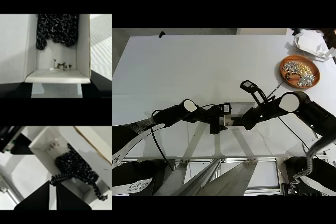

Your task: Fold the box and place the chain.

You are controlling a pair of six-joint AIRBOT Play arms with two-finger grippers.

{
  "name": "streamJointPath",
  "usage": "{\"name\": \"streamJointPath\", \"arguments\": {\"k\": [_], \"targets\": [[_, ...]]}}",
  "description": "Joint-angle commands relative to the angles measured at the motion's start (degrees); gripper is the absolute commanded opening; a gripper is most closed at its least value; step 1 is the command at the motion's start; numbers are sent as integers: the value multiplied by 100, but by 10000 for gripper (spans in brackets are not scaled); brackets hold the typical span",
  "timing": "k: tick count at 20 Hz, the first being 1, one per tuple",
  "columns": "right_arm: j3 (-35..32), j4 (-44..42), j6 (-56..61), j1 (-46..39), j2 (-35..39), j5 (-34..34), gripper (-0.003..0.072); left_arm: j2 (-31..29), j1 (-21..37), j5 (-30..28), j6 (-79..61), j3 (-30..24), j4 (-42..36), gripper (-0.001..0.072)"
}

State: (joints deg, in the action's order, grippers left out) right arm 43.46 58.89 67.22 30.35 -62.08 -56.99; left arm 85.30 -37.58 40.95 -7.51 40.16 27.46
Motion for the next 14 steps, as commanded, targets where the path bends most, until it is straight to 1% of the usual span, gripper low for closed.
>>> {"name": "streamJointPath", "arguments": {"k": [1,2,3,6,10,11,13,14], "targets": [[-79,133,28,42,-225,387,175,-4,-2,0,0,-4,2,345],[-72,133,44,39,-214,387,202,-4,-2,2,0,-4,2,345],[-63,131,48,28,-190,334,202,-4,-2,0,0,-4,2,345],[269,328,184,-120,-24,-323,202,-4,-2,0,0,-4,2,345],[1108,1272,356,-708,407,-1307,200,-2,-2,0,0,-4,2,345],[1274,1582,509,-905,463,-1432,201,-4,-2,0,0,-4,2,345],[1397,2041,892,-1290,481,-1285,206,-4,-2,0,0,-4,2,345],[1397,2162,966,-1493,450,-1060,238,-4,-2,2,0,-4,2,345]]}}
